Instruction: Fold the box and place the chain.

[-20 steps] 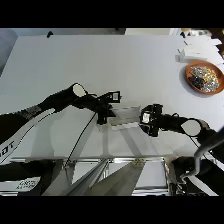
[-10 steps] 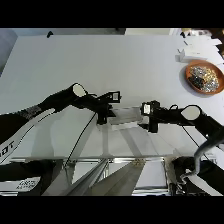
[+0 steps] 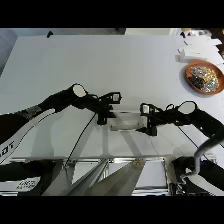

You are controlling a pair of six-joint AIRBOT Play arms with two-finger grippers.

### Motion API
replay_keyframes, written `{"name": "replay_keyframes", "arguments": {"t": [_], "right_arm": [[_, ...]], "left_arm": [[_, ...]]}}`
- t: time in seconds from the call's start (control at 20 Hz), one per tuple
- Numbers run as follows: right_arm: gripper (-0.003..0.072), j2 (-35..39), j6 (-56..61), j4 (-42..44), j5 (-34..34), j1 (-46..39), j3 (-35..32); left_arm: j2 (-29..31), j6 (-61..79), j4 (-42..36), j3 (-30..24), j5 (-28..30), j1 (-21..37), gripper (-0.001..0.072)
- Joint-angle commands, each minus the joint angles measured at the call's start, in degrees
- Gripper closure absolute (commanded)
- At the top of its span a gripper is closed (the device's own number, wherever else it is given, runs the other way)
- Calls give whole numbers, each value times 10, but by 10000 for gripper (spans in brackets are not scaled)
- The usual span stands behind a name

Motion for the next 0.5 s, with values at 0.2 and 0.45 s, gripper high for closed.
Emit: {"name": "replay_keyframes", "arguments": {"t": [0.2, 0.45], "right_arm": [[40, -6, 10, -12, -5, 0, -28], [44, -6, 10, -4, -26, 0, -37]], "left_arm": [[0, -1, 0, 0, 3, 0, 698], [0, -1, 0, 0, 3, 0, 698]]}}
